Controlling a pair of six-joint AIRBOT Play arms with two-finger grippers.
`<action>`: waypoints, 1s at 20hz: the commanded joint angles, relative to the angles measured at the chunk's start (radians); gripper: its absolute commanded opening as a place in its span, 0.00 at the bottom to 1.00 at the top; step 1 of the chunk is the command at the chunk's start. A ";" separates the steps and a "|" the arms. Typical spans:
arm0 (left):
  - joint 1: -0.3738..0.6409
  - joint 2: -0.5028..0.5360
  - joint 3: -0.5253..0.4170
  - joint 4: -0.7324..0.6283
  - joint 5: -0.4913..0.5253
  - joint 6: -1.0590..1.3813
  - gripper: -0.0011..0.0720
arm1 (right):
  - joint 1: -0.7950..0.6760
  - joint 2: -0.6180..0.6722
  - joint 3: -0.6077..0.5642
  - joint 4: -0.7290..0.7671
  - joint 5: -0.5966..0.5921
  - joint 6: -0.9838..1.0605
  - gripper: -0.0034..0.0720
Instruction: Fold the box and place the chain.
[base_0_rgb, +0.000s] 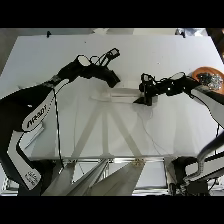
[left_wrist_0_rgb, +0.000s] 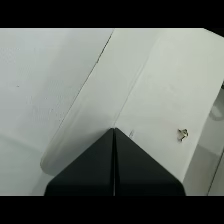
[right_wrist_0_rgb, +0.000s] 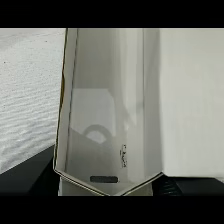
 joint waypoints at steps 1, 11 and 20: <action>0.008 0.008 0.000 -0.024 -0.030 -0.014 0.03 | 0.000 0.000 0.000 0.001 -0.003 0.000 0.36; 0.171 0.185 0.000 0.079 -0.299 0.020 0.07 | 0.000 0.000 0.000 0.001 -0.003 0.000 0.36; 0.151 0.148 -0.119 0.233 -0.253 0.504 0.74 | 0.000 0.000 0.000 0.001 -0.003 0.000 0.36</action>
